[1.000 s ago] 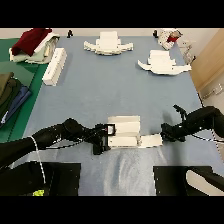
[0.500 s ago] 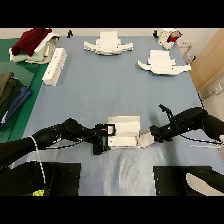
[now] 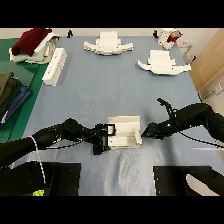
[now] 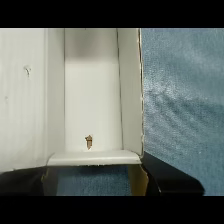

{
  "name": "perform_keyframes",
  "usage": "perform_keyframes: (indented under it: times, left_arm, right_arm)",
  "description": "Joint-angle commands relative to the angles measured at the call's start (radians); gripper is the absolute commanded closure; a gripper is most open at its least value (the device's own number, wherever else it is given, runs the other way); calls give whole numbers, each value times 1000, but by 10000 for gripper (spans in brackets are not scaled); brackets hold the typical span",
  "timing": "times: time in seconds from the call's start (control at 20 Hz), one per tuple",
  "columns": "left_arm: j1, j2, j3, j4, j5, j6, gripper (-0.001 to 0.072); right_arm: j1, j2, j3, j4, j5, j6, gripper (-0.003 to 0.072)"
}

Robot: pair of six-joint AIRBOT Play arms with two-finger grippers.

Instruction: Fold the box.

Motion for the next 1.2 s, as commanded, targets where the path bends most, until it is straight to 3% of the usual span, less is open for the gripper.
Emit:
perform_keyframes:
  times: [0.0,0.2,0.55,0.75,0.95,1.15]
  left_arm:
    - [1,0,1,0,0,0,231]
    - [1,0,1,0,0,0,231]
    - [1,0,1,0,0,0,231]
    - [1,0,1,0,0,0,231]
    - [1,0,1,0,0,0,231]
    - [1,0,1,0,0,0,231]
  right_arm:
    - [78,13,3,-5,24,-4,321]
    - [202,12,5,-61,155,31,321]
    - [495,11,93,-495,240,637,322]
    - [619,-58,176,-653,195,894,322]
    - [744,-210,285,-803,67,1106,323]
    - [786,-330,350,-863,-7,1182,323]
